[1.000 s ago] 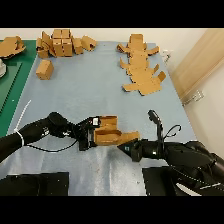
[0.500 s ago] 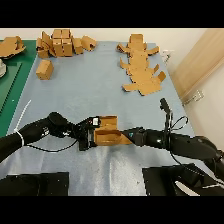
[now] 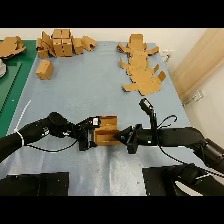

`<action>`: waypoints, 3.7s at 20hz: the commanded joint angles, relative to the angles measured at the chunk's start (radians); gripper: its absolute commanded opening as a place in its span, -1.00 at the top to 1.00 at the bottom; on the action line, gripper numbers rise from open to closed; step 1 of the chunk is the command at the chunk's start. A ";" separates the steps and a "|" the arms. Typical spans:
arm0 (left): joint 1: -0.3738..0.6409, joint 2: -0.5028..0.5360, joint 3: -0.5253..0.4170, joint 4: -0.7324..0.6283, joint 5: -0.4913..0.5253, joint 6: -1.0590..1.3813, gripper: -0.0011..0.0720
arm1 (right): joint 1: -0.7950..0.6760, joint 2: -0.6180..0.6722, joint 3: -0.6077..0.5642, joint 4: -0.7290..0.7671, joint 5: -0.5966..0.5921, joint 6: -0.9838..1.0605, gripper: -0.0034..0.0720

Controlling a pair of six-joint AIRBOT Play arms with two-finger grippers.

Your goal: Fold the box.

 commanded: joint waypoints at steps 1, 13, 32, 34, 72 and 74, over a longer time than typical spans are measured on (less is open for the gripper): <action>0.000 0.001 0.001 0.000 0.000 0.000 -0.34 | 0.010 -0.060 -0.006 0.004 0.097 -0.103 0.90; 0.000 0.001 0.001 0.000 0.000 0.000 -0.34 | -0.115 -0.394 0.161 0.059 0.069 -0.103 0.91; 0.000 0.001 0.001 0.000 0.000 0.000 -0.34 | -0.118 -0.603 0.172 0.103 0.103 -0.106 0.91; 0.000 0.001 0.001 0.000 0.000 0.000 -0.34 | -0.118 -0.603 0.172 0.103 0.115 -0.106 0.91; 0.000 0.001 0.001 0.000 0.000 0.000 -0.34 | 0.071 -0.368 0.121 -0.645 0.050 -0.362 -0.27; 0.000 0.001 0.001 0.000 0.000 0.000 -0.34 | 0.071 -0.373 0.121 -0.629 0.049 -0.361 -0.23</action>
